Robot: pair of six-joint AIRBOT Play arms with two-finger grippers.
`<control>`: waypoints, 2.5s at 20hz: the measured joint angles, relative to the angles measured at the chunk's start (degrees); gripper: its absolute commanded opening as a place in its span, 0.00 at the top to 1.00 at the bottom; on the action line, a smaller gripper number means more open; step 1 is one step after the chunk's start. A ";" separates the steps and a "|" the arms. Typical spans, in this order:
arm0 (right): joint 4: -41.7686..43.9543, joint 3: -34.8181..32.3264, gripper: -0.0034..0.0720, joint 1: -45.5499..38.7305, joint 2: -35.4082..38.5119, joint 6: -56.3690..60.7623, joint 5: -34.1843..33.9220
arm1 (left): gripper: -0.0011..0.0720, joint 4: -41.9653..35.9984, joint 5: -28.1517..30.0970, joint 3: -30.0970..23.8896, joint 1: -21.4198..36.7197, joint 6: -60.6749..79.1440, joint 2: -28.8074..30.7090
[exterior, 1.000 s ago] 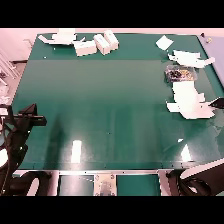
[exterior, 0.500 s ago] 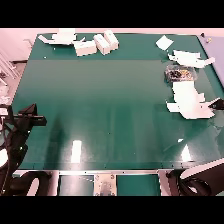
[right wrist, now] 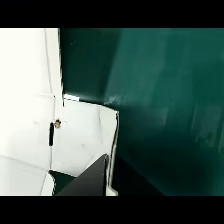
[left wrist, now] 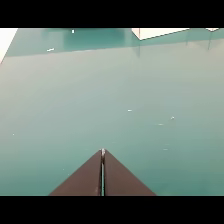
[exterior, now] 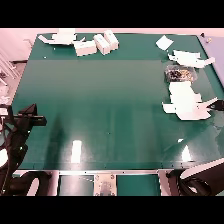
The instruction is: Fold the box and place the chain.
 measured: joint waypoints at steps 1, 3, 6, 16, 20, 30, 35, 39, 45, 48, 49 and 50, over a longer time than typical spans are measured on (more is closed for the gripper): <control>0.24 0.00 0.95 0.00 -0.02 -0.22 0.94 | 0.96 0.02 0.00 0.00 0.00 0.00 0.00; 1.51 -0.02 0.95 0.00 -0.09 -0.44 3.41 | 0.96 0.00 0.00 0.00 0.00 0.00 0.00; 5.49 -0.02 0.94 0.00 -0.09 -0.61 8.02 | 0.96 0.00 0.00 0.00 0.00 0.00 0.00; 29.07 -0.33 0.95 2.12 0.17 11.54 16.57 | 0.96 0.00 -0.02 0.00 0.00 0.00 0.00; 34.03 -3.28 0.95 5.77 1.53 14.45 17.05 | 0.96 0.00 -0.31 0.00 0.00 -0.02 0.00; 43.23 -31.15 0.95 18.10 20.02 7.43 4.70 | 0.96 0.00 -0.48 0.00 0.00 -0.04 0.00; 44.98 -42.95 0.95 28.59 25.70 5.86 -2.56 | 0.96 0.00 -0.48 0.00 0.00 -0.04 0.00; 45.62 -48.83 0.96 38.14 27.50 5.66 -12.79 | 0.96 0.00 -0.46 0.00 0.00 -0.02 0.00; 45.86 -51.34 0.96 48.48 28.13 5.77 -32.15 | 0.96 0.00 -0.46 0.00 0.00 -0.02 0.00; 45.88 -52.35 0.95 50.29 28.17 5.84 -39.28 | 0.96 0.00 -0.46 0.00 0.00 -0.02 0.00; 45.88 -52.65 0.95 50.51 28.17 5.84 -41.18 | 0.96 0.00 -0.46 0.00 0.00 -0.04 0.00; 45.86 -52.83 0.95 50.71 28.15 5.81 -42.62 | 0.96 0.00 -0.46 0.00 0.00 -0.09 0.00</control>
